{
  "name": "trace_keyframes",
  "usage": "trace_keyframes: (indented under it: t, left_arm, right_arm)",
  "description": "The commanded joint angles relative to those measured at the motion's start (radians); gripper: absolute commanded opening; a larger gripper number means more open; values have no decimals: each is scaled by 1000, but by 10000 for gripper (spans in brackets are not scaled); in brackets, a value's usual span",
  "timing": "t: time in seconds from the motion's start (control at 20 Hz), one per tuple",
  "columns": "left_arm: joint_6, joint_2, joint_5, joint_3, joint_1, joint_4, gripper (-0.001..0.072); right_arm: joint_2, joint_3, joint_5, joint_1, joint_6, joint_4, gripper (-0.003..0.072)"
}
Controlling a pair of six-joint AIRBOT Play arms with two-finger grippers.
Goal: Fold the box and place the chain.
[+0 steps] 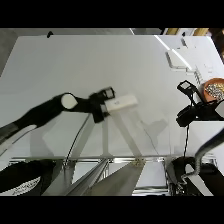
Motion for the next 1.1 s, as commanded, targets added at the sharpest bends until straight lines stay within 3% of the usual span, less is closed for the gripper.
trace_keyframes:
  t: [0.0, 0.1, 0.2, 0.3, 0.45, 0.55, 0.65, 0.7, 0.85, 0.9, 0.95, 1.05]
  left_arm:
    - [-388, 162, -21, 1, 250, 252, 8]
    - [-468, 216, -55, 1, 425, 285, 56]
    - [-521, 227, -91, 1, 584, 286, 189]
    - [-576, 220, -116, 0, 733, 287, 210]
    - [-694, 188, -138, 0, 873, 315, 211]
    - [-732, 154, -195, 0, 916, 354, 232]
    - [-765, 118, -270, 0, 927, 410, 449]
    - [-802, 103, -302, 0, 926, 443, 503]
    - [-863, 88, -363, 0, 926, 483, 514]
    - [-888, 88, -374, 0, 926, 491, 566]
    - [-914, 89, -383, 0, 926, 495, 700]
    - [-934, 94, -400, 0, 926, 495, 696]
  right_arm:
    - [1, 1, 1, -1, 1, 0, 14]
    - [1, 1, 0, -1, 1, 0, 14]
    - [1, 1, 0, -1, 1, 0, 14]
    - [1, 1, 1, -1, 1, 0, 14]
    - [1, 1, 0, -1, 1, 0, 14]
    - [1, 1, 0, -1, 1, 0, 14]
    - [1, 1, 1, -1, 1, 0, 14]
    - [1, 1, 1, -1, 1, 0, 14]
    - [1, 1, 0, -1, 1, 0, 14]
    - [1, 1, 0, -1, 1, 0, 14]
    - [1, 1, 1, -1, 1, 0, 14]
    - [1, 1, 1, -1, 1, 0, 14]
